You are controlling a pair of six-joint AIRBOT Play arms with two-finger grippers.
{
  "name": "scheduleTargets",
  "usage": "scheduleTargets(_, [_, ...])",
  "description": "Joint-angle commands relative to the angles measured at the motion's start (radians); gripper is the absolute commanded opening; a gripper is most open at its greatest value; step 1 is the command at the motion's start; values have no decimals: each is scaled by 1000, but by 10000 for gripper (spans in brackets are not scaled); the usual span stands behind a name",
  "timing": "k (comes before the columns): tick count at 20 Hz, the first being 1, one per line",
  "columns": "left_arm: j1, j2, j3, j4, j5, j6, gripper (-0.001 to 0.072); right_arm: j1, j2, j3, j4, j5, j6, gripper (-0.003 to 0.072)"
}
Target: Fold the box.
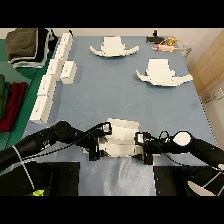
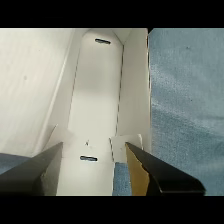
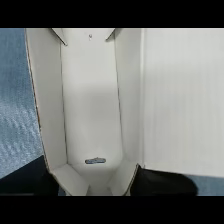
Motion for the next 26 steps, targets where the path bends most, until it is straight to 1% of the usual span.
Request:
scheduleTargets(1, [0,-1,-1,0,-26,-5,649,0,1,1,0,0,0,437])
scheduleTargets(2, [0,0,-1,0,-36,-8,647,0,1,1,0,1,0,437])
scheduleTargets(3, [0,1,0,4,-45,-23,478,0,1,1,0,0,0,436])
scheduleTargets(4, [0,4,1,23,-56,-48,190,0,1,1,0,0,0,437])
scheduleTargets(5, [0,7,6,59,-69,-84,15,0,1,1,0,0,0,436])
scheduleTargets(7, [0,20,10,131,-76,-230,16,0,1,1,0,0,0,437])
scheduleTargets(9, [0,54,10,225,-85,-382,16,0,1,1,0,0,0,436])
scheduleTargets(11, [1,120,17,334,-121,-544,16,0,1,1,0,0,0,437])
scheduleTargets(13, [9,217,38,468,-182,-785,15,0,1,1,0,0,0,437])
scheduleTargets(15, [43,335,66,623,-263,-1100,16,0,1,1,0,0,0,437])
scheduleTargets(17, [108,455,78,758,-372,-1468,16,0,1,1,0,0,0,437])
scheduleTargets(19, [182,548,73,848,-492,-1681,17,0,1,1,0,0,0,437])
scheduleTargets(20, [222,580,64,871,-520,-1762,17,0,1,1,0,0,0,437])
scheduleTargets(21, [255,597,51,871,-522,-1796,17,0,1,1,0,0,0,437])
scheduleTargets(23, [303,594,15,835,-513,-1772,17,0,1,1,0,0,0,437])
scheduleTargets(25, [313,546,-45,734,-474,-1717,16,0,1,1,0,0,0,437])
scheduleTargets(26, [312,511,-80,655,-420,-1668,16,0,1,1,0,0,0,436])
